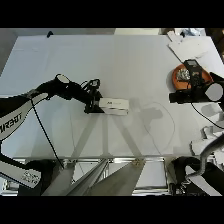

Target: Fold the box and place the chain.

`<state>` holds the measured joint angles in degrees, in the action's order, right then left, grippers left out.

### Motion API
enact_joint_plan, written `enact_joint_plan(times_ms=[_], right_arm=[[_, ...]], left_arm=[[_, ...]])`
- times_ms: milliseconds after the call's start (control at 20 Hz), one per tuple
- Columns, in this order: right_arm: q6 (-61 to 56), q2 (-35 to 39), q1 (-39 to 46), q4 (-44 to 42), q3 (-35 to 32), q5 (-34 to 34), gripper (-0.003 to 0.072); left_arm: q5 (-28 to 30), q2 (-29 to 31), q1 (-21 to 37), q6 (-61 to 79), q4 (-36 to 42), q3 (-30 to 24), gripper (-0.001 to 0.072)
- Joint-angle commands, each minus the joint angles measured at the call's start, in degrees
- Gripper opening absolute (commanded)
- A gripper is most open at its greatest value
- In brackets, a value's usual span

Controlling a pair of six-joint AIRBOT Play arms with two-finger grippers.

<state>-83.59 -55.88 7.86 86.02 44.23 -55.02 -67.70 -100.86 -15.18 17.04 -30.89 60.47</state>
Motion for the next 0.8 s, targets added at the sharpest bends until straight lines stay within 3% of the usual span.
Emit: enact_joint_plan(times_ms=[0,150,350,600,750], right_arm=[[-0.20,0.02,0.11,0.13,0.04,-1.03,0.0011],[-0.20,0.02,0.11,0.13,0.07,-1.03,0.0011],[-0.20,0.02,0.13,0.13,0.07,-1.03,0.0011],[-0.20,0.02,0.11,0.13,0.04,-1.03,0.0011],[-0.20,0.02,0.11,0.13,0.07,-1.03,0.0011]], left_arm=[[-1.46,0.87,0.02,-3.72,-0.07,0.04,0.0004],[-1.03,5.64,0.15,-10.34,-0.74,0.04,0.0003],[3.32,17.86,0.09,-19.32,-4.42,0.04,0.0002],[15.76,34.69,0.66,-34.34,-14.14,0.04,0.0003],[23.56,41.55,4.55,-46.27,-20.37,0.04,0.0004]])
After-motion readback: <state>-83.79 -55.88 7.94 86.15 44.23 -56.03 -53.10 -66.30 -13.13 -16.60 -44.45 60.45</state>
